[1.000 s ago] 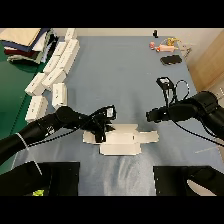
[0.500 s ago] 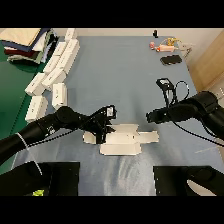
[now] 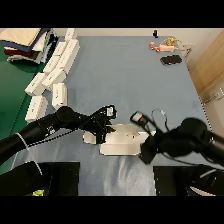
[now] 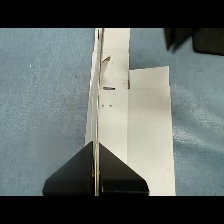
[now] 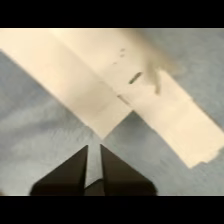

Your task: Fold the box.

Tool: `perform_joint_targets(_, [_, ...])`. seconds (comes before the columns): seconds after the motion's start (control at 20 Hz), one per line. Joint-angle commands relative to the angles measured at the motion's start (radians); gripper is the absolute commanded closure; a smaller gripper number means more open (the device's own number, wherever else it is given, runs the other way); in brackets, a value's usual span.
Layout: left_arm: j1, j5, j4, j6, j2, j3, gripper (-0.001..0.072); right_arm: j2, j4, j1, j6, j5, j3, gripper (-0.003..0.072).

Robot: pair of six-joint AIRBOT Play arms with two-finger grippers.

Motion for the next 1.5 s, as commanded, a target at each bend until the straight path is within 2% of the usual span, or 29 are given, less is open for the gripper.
perform_joint_targets(0.0, [0.000,0.000,0.000,0.000,-0.001,0.000,0.0695,0.064,-0.119,0.239,-0.045,0.190,-0.146,0.0177])
perform_joint_targets(0.1, [0.000,0.000,0.000,0.000,-0.001,0.000,0.0695,0.027,-0.210,0.259,-0.045,0.329,-0.193,0.0158])
perform_joint_targets(0.4, [0.000,0.000,0.000,0.000,-0.001,0.000,0.0695,-0.131,-0.383,0.258,0.001,0.486,-0.184,0.0163])
perform_joint_targets(0.65, [0.000,0.000,0.000,0.000,-0.001,0.000,0.0695,-0.132,-0.586,0.258,0.259,0.473,-0.148,0.0172])
perform_joint_targets(0.9, [0.000,0.000,0.000,0.000,-0.001,0.000,0.0695,-0.112,-0.573,0.259,0.364,0.372,-0.090,0.0172])
perform_joint_targets(1.15, [0.000,0.000,0.000,0.000,-0.001,0.000,0.0695,-0.101,-0.561,0.259,0.449,0.360,-0.084,0.0168])
perform_joint_targets(1.2, [0.000,0.000,0.000,0.000,-0.001,0.000,0.0695,-0.101,-0.552,0.258,0.455,0.359,-0.084,0.0158])
perform_joint_targets(1.25, [0.000,0.000,0.000,0.000,-0.001,0.000,0.0695,-0.099,-0.552,0.258,0.451,0.345,-0.083,0.0006])
perform_joint_targets(1.3, [0.000,0.000,0.000,0.000,-0.001,0.000,0.0695,-0.092,-0.576,0.258,0.441,0.331,-0.083,-0.0034])
perform_joint_targets(1.45, [0.000,0.000,0.000,0.000,-0.001,0.000,0.0695,-0.055,-0.629,0.230,0.393,0.325,-0.085,-0.0034])
